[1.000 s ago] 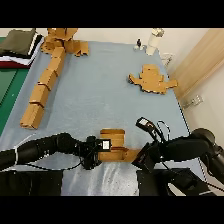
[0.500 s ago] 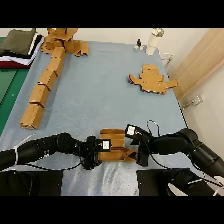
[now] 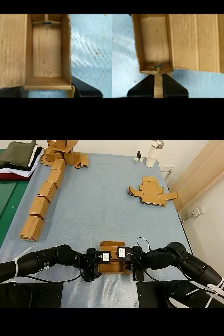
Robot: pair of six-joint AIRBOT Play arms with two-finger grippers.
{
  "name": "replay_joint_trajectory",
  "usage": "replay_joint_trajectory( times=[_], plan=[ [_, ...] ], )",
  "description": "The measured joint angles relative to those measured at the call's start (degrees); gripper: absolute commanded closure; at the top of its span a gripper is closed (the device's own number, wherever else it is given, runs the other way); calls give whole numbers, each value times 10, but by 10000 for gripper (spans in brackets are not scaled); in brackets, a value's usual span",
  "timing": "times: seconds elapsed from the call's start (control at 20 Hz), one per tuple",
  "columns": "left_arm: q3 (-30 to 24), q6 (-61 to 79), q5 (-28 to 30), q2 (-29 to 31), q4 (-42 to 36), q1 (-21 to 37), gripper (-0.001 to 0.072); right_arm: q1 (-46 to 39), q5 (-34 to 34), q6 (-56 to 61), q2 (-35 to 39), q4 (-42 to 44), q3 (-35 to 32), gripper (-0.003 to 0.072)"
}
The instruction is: Fold the box.
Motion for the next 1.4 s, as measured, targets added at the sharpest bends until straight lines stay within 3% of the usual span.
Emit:
replay_joint_trajectory(
  times=[0.2, 0.25, 0.3, 0.35, 0.8, 0.9, 1.1, 1.15, 1.4],
  plan=[
    [0, -1, 0, 0, 0, 0, 270, 12, 37, -7, -2, 9, -1, 544],
    [0, -2, 0, 0, -1, 0, 270, 14, 46, -9, -2, 16, -1, 498],
    [0, -2, 0, 0, -1, 0, 270, 15, 52, -12, -3, 25, -1, 325],
    [0, -2, 0, 0, -1, 0, 270, 15, 56, -13, -6, 33, -1, 223],
    [0, 0, 0, 0, 0, 0, 271, 17, 68, -22, -50, 78, 0, 198],
    [0, 1, 0, 0, 0, 0, 270, 17, 59, -12, -50, 80, 0, 313],
    [0, 2, 0, 0, 1, 0, 271, 16, 16, 64, -17, 44, 0, 646],
    [0, 2, 0, 0, 2, 0, 270, 16, 5, 102, -2, 22, 0, 684],
    [0, 0, 0, 0, 0, 0, 271, 11, -65, 430, 90, -162, 19, 684]
  ],
)
